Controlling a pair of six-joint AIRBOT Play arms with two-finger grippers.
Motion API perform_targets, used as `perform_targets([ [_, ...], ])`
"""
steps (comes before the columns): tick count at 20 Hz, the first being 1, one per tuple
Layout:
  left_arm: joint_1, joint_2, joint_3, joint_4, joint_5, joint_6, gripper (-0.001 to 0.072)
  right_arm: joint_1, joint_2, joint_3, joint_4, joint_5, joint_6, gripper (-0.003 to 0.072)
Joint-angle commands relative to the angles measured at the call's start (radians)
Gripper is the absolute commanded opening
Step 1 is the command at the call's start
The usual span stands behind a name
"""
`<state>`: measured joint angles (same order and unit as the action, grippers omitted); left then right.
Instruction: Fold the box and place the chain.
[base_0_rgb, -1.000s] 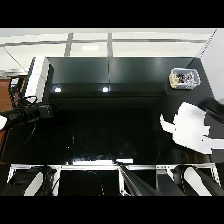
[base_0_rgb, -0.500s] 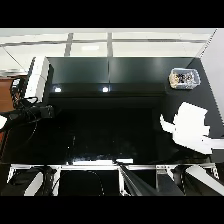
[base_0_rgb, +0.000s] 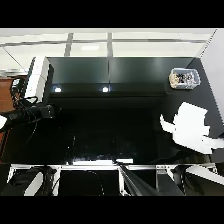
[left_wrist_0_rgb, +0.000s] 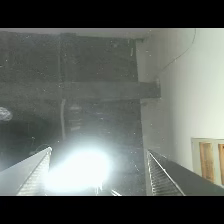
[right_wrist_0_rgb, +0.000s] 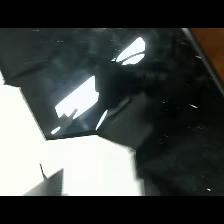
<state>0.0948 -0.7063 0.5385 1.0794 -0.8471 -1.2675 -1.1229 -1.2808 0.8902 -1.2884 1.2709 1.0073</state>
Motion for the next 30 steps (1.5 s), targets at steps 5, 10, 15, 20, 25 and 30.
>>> perform_targets([
  [5,-0.001,0.0,0.0,-0.046,0.001,0.0,0.0705,0.127,0.026,0.011,0.014,0.087,-0.024,0.0014],
  [10,-0.008,0.0,0.0,-0.045,-0.012,0.006,0.0705,0.457,0.121,0.011,0.189,0.008,0.057,0.0014],
  [15,-0.099,-0.013,0.0,-0.058,-0.041,0.012,0.0704,0.803,0.227,-0.033,0.325,-0.109,0.136,0.0014],
  [20,-0.224,-0.138,0.0,-0.186,0.0,0.022,0.0704,1.136,0.304,-0.306,0.563,-0.541,0.068,0.0014],
  [25,-0.29,-0.36,0.069,-0.595,0.038,0.248,0.0704,1.354,0.303,-0.384,0.557,-0.677,0.112,0.0014],
  [30,-0.294,-0.707,0.329,-0.606,-0.221,0.266,0.0702,1.358,0.304,-0.384,0.564,-0.676,0.121,0.0014],
])
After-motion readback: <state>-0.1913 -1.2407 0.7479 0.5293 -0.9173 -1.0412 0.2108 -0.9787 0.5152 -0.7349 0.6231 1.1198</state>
